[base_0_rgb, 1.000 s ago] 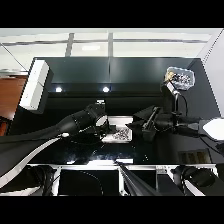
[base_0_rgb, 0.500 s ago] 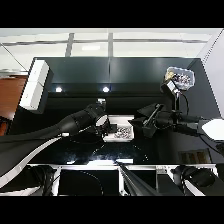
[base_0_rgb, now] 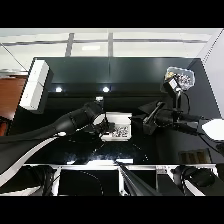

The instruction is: Fold the box and place the chain.

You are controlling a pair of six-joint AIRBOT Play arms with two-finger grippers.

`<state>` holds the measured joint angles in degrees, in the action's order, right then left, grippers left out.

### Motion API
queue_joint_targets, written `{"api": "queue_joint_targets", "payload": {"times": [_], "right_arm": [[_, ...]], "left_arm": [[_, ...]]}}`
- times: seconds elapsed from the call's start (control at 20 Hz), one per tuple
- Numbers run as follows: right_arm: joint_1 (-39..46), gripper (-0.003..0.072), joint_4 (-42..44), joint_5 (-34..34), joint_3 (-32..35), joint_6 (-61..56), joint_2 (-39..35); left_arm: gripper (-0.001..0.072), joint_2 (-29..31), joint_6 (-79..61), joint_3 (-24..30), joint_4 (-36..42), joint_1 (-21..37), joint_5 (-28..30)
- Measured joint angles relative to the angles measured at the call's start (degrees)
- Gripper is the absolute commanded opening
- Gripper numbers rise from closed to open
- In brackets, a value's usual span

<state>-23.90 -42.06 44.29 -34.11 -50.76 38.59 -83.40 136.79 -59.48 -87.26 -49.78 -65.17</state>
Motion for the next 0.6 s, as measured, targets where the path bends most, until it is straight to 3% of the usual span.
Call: {"api": "queue_joint_targets", "payload": {"times": [0.3, 0.4, 0.6], "right_arm": [[5.5, 0.0701, 0.0, -0.7, -0.1, -3.2, -2.1], [9.7, 0.0701, -0.1, -0.3, -0.1, -5.5, -3.3], [19.5, 0.0701, -0.2, 2.8, -0.1, -8.5, -4.4]], "left_arm": [[0.0426, 4.0, -17.1, -3.9, -6.2, 1.2, -7.0], [0.0426, 7.8, -25.0, -4.3, -9.9, 2.9, -10.6], [0.0426, 17.9, -38.0, -2.5, -11.4, 10.9, -10.7]]}}
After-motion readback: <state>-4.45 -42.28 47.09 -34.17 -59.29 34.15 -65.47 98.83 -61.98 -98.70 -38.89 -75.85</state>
